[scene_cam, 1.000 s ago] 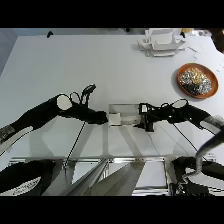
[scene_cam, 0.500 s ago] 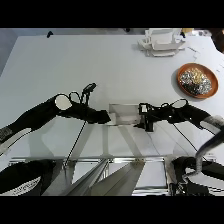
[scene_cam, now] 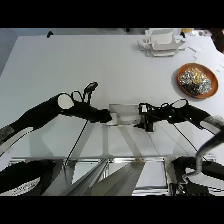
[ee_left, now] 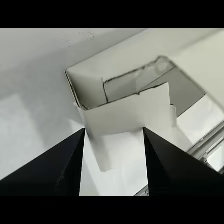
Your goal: Fold the box and place the chain.
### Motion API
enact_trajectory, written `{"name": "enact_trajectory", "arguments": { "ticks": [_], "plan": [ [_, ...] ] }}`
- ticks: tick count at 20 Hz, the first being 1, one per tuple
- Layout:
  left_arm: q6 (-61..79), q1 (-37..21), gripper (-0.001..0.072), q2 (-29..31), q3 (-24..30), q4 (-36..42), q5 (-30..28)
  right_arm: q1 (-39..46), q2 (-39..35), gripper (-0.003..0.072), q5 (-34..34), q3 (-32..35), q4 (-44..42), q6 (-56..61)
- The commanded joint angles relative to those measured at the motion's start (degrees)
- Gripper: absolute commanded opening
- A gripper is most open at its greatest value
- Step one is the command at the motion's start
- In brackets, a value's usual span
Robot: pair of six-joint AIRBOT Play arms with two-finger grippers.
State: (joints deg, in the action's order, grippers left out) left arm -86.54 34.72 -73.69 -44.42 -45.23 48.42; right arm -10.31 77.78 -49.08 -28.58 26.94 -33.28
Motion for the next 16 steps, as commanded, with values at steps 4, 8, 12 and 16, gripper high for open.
{"name": "enact_trajectory", "arguments": {
  "ticks": [4,8,12,16],
  "plan": [
    [-15.8,4.4,0.0413,-6.0,-8.2,-12.7,4.2,0.0,0.0,0.0406,0.0,0.0,0.0,0.0],
    [-23.5,6.8,0.0413,-7.3,-10.9,-18.7,6.5,0.0,0.0,0.0406,0.0,0.0,0.0,0.0],
    [-29.0,9.1,0.0412,-9.1,-13.6,-21.6,8.1,0.0,0.0,0.0406,0.0,0.0,0.0,0.0],
    [-38.4,11.3,0.0386,-11.6,-17.8,-26.8,13.8,0.0,0.0,0.0406,0.0,0.0,0.0,0.0]
  ]
}}
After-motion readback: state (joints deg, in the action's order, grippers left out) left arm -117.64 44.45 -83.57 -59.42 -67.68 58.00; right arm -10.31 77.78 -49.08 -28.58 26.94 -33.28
